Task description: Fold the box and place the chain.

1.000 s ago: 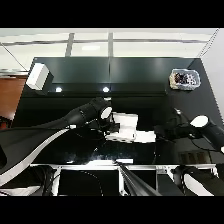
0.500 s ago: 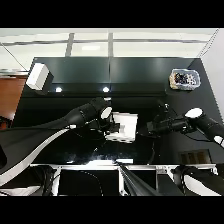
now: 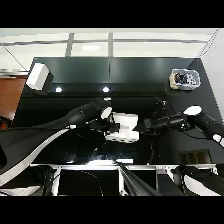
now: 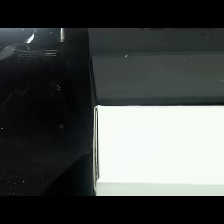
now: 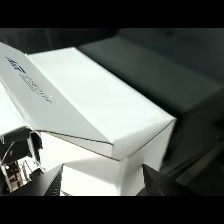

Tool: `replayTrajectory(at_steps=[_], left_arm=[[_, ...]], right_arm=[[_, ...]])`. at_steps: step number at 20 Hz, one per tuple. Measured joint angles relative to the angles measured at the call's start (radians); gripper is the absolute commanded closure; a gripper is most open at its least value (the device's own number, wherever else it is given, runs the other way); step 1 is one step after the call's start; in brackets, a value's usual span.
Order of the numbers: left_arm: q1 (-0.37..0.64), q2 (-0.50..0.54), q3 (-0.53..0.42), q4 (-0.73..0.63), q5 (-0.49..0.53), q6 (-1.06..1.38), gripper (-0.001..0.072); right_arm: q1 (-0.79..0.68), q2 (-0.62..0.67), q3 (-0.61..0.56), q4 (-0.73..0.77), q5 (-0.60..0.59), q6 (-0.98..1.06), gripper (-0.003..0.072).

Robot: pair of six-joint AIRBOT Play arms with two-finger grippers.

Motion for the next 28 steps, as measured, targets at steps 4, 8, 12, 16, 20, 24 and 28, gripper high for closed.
replayTrajectory(at_steps=[4,8,12,16,20,24,28], left_arm=[[0.000,0.000,0.000,0.000,-0.001,0.000,0.0679],[0.000,0.000,0.000,0.001,-0.002,0.000,0.0679],[0.000,0.000,0.000,0.001,-0.002,-0.002,0.0679],[0.000,0.000,0.000,0.000,-0.008,0.000,0.0679],[0.000,0.000,0.000,-0.002,-0.014,0.000,0.0679],[0.000,0.000,0.000,-0.002,-0.017,0.000,0.0679],[0.000,0.000,0.000,-0.001,-0.018,0.000,0.0679]], right_arm=[[0.114,0.000,0.032,-0.067,-0.103,0.111,0.0125],[0.257,0.000,0.101,-0.262,-0.205,0.360,0.0125],[0.390,0.000,0.185,-0.512,-0.238,0.670,0.0210],[0.515,-0.010,0.271,-0.761,-0.198,0.969,0.0266],[0.595,-0.041,0.309,-0.911,-0.138,1.149,0.0325],[0.648,-0.066,0.320,-0.964,-0.118,1.236,0.0326],[0.666,-0.092,0.322,-0.986,-0.115,1.276,0.0362]])
